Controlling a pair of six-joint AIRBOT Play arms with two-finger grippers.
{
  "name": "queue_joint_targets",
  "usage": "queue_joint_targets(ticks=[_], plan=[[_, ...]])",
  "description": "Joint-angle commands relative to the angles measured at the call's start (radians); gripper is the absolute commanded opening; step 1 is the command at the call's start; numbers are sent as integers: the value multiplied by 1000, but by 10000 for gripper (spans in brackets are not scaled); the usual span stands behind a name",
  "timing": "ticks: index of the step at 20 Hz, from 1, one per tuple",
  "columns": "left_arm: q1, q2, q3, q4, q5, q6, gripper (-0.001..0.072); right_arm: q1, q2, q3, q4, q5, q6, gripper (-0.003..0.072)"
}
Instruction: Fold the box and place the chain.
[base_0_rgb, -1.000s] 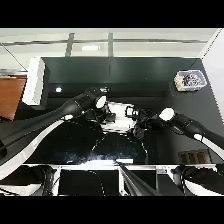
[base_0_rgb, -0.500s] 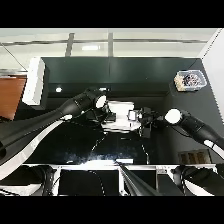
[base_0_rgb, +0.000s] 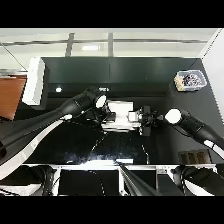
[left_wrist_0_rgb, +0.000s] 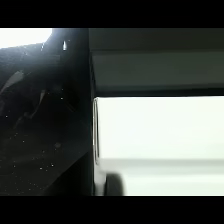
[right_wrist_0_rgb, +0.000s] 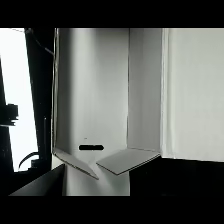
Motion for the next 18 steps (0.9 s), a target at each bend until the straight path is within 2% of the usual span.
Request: queue_joint_targets(ticks=[1,5,10,12,16,18], plan=[[0,-1,0,-2,0,1,30,0,-13,1,117,-4,-10,46],[0,-1,0,-4,2,1,30,0,-16,1,229,-5,-8,46],[0,-1,0,-4,3,1,30,0,-16,1,226,-4,-3,46],[0,-1,0,-4,3,1,30,0,-6,1,177,-5,45,46],[0,-1,0,-4,3,1,30,-16,85,3,-39,-1,270,46],[0,-1,0,-5,3,1,30,-32,135,3,-56,2,313,47]])
